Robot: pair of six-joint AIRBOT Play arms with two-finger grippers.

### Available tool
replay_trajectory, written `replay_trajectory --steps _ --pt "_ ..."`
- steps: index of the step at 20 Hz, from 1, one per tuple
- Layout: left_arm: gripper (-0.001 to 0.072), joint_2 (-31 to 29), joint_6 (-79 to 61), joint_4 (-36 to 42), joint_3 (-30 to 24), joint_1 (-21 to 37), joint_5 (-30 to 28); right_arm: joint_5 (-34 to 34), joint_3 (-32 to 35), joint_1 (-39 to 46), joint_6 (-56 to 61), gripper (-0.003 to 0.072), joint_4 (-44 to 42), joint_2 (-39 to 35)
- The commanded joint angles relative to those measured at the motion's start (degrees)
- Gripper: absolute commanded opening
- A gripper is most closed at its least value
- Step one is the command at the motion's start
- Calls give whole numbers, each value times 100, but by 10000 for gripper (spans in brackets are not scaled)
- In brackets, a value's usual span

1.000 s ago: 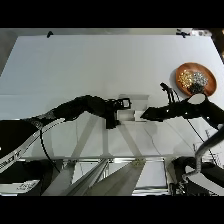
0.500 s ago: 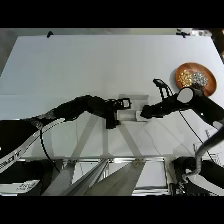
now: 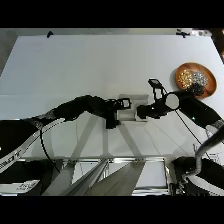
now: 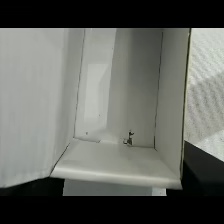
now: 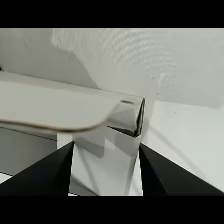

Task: Fold the box and place the chain.

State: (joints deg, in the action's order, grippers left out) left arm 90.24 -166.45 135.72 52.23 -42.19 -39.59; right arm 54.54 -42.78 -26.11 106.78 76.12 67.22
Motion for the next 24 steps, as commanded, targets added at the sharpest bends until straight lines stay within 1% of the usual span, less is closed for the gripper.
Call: replay_trajectory --steps 1,3,6,8,12,14,16,18,20,24 --pt "316 2 -2 -11 -2 -4 -2 173 -168 -352 872 443 619 144" --pt "316 2 -2 -13 -2 -4 -2 155 -173 -505 1266 443 767 216" --pt "316 2 -2 -13 -2 -4 -2 -15 -173 -654 1541 443 874 225" --pt "316 4 -2 -13 -2 -4 -2 31 -173 -730 1801 442 1154 227" --pt "316 2 -2 -13 -2 -4 -2 205 -173 -750 1897 442 1283 459" --pt "316 4 -2 -13 -2 -4 -2 205 -175 -752 1897 442 1281 686" --pt "316 4 -2 -13 -2 -4 -2 199 -177 -750 1895 441 1314 752" --pt "316 2 -2 -13 -2 -4 -2 199 -212 -750 1897 424 1373 756" --pt "316 4 -2 -13 -2 -4 -2 129 -227 -750 1897 370 1370 756" --pt "316 4 -2 -13 -2 -4 -2 111 -247 -750 1897 359 1366 839"
